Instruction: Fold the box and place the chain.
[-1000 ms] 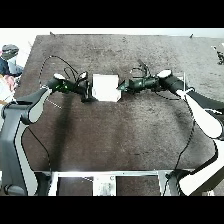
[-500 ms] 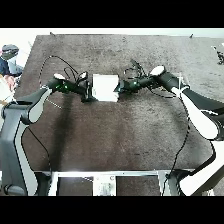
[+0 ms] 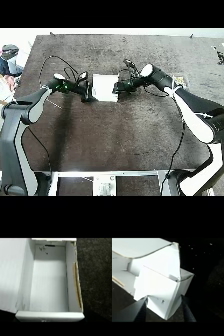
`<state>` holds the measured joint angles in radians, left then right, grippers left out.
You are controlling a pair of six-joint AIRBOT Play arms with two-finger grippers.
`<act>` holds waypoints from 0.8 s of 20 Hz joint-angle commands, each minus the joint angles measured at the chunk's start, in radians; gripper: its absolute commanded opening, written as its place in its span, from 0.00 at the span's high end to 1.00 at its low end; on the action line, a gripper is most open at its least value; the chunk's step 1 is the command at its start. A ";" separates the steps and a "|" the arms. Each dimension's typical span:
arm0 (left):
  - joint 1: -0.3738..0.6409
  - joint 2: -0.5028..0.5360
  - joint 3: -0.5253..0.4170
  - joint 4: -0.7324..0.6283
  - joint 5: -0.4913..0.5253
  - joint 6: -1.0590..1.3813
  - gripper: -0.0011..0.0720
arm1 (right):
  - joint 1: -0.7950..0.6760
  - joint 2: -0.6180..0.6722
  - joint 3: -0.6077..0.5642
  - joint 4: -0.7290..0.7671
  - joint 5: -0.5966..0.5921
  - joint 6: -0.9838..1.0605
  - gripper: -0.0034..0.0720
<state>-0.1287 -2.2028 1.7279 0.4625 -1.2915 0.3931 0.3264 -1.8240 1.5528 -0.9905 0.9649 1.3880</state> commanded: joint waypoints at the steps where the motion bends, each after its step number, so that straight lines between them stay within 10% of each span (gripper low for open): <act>1: 0.001 0.001 0.000 0.000 -0.001 0.000 0.28 | 0.033 -0.002 0.008 -0.120 -0.025 0.098 0.34; 16: 0.001 0.001 0.000 0.000 -0.002 0.000 0.28 | 0.143 -0.168 0.286 -0.536 0.172 0.548 0.34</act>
<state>-0.1287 -2.2028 1.7283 0.4625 -1.2938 0.3931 0.4564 -1.9785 1.8248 -1.4445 1.1183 1.8339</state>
